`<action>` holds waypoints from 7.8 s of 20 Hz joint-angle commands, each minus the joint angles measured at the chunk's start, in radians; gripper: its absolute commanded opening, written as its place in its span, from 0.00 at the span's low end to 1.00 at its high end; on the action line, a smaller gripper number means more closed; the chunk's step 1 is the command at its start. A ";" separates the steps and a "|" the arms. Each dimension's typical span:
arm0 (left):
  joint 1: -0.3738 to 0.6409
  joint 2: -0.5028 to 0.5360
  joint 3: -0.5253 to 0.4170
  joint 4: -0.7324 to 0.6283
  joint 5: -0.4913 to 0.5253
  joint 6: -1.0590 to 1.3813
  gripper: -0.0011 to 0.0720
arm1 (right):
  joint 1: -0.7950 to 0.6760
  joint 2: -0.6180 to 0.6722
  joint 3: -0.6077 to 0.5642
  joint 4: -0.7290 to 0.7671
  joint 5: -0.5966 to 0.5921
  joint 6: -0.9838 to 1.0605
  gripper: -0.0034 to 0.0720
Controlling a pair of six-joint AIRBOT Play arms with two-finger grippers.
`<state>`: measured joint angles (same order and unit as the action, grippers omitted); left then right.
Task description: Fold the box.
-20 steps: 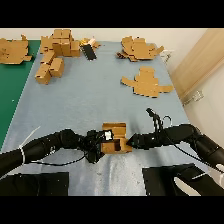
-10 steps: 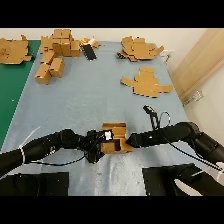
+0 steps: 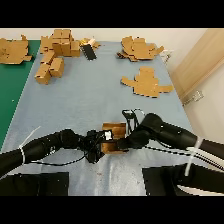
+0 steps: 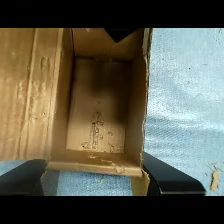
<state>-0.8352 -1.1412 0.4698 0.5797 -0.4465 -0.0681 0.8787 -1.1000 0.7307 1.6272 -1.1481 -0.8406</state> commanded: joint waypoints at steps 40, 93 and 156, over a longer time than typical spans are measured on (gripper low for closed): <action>0.000 0.000 0.001 0.000 0.000 0.000 0.74 | 0.052 0.019 0.138 -0.113 -0.153 0.222 0.53; 0.000 0.000 0.001 0.000 0.000 0.000 0.74 | -0.066 0.447 -0.288 0.403 0.437 -1.550 0.44; 0.000 0.000 0.000 0.000 0.000 0.000 0.74 | 0.146 0.444 -0.317 -0.004 0.543 -1.432 0.59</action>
<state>-0.8352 -1.1412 0.4698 0.5797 -0.4465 -0.0677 0.9394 -0.6670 0.4286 1.7420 -0.6472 -2.3924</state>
